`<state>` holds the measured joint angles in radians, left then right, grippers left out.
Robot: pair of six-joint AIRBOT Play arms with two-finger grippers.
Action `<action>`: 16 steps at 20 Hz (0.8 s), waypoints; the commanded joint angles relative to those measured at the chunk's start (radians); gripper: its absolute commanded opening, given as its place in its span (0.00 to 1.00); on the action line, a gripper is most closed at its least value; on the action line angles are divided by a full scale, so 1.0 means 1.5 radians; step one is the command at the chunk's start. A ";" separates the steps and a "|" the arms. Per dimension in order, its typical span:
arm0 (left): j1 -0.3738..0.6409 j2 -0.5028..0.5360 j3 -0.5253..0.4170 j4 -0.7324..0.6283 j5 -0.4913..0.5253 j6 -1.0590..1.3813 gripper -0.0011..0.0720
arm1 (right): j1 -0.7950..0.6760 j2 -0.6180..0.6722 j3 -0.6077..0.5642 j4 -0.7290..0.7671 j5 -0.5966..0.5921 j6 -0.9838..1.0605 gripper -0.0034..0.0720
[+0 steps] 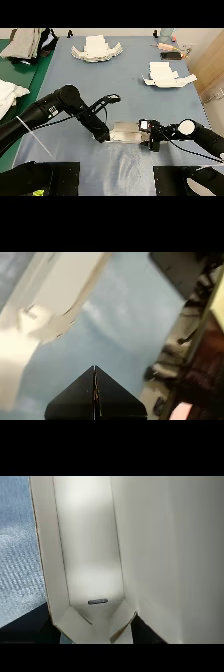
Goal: Fold the box.
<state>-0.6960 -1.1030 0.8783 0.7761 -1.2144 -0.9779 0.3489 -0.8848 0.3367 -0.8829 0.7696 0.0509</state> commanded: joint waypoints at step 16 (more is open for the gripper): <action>0.043 -0.176 -0.002 -0.189 0.278 -0.229 0.04 | 0.000 0.001 0.001 0.000 0.000 0.000 0.72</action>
<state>-0.6491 -1.3216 0.8764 0.4957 -0.7864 -1.2850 0.3489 -0.8848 0.3367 -0.8829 0.7700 0.0513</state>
